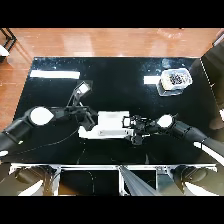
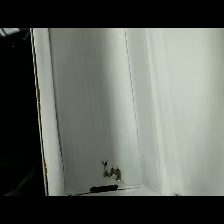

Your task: Fold the box and place the chain.

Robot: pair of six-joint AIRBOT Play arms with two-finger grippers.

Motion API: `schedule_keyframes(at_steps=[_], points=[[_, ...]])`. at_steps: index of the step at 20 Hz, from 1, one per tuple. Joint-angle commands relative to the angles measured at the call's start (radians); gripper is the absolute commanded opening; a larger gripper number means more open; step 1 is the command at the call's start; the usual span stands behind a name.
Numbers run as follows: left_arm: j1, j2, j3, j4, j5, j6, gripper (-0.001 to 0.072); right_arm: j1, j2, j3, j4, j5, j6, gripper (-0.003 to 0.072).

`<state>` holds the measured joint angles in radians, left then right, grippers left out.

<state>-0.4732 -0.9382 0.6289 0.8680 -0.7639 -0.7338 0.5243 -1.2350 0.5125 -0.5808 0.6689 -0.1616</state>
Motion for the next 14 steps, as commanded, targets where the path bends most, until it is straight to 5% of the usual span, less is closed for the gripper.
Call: schedule_keyframes(at_steps=[1, 2, 4, 14], points=[[0.047, 0.075, -0.041, 0.133, -0.283, -0.026, 0.0021, 0.001, 0.000, 0.000, 0.000, 0.000, 0.000, 0.0469], [0.051, 0.079, -0.056, 0.151, -0.292, -0.026, 0.0050, 0.001, 0.000, 0.000, 0.000, 0.000, 0.000, 0.0470], [0.050, 0.078, -0.076, 0.174, -0.256, -0.025, 0.0622, 0.001, 0.000, -0.001, 0.000, 0.000, 0.000, 0.0470], [-0.001, -0.052, -0.107, 0.111, -0.017, 0.596, 0.0634, 0.001, 0.000, -0.001, 0.000, 0.000, 0.000, 0.0470]])
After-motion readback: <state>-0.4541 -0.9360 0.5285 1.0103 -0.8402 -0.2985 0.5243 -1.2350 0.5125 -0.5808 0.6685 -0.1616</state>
